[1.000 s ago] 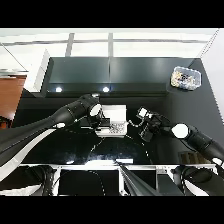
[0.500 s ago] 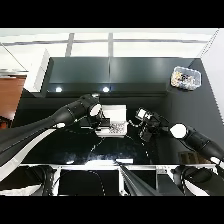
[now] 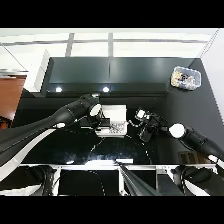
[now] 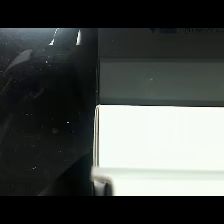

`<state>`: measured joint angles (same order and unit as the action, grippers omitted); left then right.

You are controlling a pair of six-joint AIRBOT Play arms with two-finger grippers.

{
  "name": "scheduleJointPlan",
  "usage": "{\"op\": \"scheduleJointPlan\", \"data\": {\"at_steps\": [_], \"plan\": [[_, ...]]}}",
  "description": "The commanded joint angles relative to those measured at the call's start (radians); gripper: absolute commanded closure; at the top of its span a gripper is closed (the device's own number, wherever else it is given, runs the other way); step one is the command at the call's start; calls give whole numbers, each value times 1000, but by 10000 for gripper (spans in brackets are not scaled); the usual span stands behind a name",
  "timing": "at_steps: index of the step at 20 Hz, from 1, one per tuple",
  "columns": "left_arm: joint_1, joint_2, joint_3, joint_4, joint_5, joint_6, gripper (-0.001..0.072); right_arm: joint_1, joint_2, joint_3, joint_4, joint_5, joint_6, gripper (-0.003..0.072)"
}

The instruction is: Fold the box and place the chain.

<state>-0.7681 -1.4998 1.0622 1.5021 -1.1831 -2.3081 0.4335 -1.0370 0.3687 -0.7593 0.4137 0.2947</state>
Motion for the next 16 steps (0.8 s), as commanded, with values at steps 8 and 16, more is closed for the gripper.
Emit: {"op": "scheduleJointPlan", "data": {"at_steps": [8,16], "plan": [[-1,0,1,0,0,0,677,1,-12,0,0,0,0,-34],[-1,0,1,0,0,0,677,1,-12,0,-1,0,0,-34]]}}
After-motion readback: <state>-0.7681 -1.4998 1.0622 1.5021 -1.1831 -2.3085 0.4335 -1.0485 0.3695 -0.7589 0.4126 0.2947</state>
